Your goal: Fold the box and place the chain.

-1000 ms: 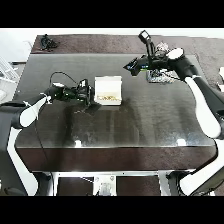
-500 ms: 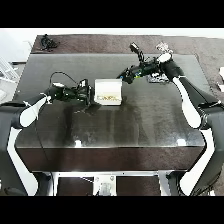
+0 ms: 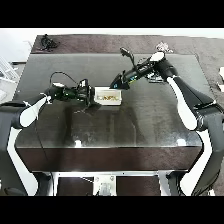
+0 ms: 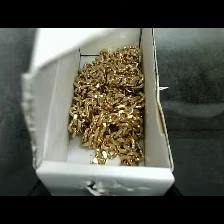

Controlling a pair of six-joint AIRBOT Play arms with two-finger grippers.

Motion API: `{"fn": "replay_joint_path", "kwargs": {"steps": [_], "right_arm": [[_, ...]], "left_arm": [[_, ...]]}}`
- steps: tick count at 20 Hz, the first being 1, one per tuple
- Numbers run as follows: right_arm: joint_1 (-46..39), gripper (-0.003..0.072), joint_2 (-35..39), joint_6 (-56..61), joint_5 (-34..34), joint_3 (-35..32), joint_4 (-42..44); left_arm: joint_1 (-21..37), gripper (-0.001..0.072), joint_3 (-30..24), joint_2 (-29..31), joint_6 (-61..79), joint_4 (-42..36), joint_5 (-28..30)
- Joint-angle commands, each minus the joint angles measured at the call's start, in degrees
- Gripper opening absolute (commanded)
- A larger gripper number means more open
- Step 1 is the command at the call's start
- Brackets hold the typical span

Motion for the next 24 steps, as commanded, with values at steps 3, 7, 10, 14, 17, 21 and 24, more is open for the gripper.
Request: {"fn": "replay_joint_path", "kwargs": {"steps": [3, 7, 10, 14, 17, 21, 24], "right_arm": [[2.6, 0.0325, 0.0, -2.6, -1.8, 0.1, -7.6], [2.6, 0.0402, 0.0, -2.6, -2.3, 0.1, -7.7], [2.6, 0.0402, 0.0, -2.8, -3.7, 0.1, -7.7], [2.6, 0.0402, -0.1, -2.8, -5.2, 0.1, -7.7], [2.6, 0.0235, 0.1, -5.2, -5.3, 0.1, -7.5], [2.5, 0.0306, 0.5, -5.3, -2.2, 0.1, -4.5], [2.5, 0.0304, 1.0, -5.2, 0.1, 0.1, -1.8]], "left_arm": [[0.0, 0.0462, 0.0, 0.0, 0.0, 0.0, 0.0], [0.0, 0.0461, 0.0, 0.0, 0.0, 0.0, 0.0], [0.0, 0.0462, 0.0, 0.0, 0.0, 0.0, 0.0], [0.0, 0.0462, 0.0, 0.0, 0.0, 0.0, 0.0], [0.0, 0.0461, 0.0, 0.0, 0.0, 0.0, 0.0], [0.0, 0.0462, 0.0, 0.0, 0.0, 0.0, 0.0], [0.0, 0.0462, 0.0, 0.0, 0.0, 0.0, 0.0]]}}
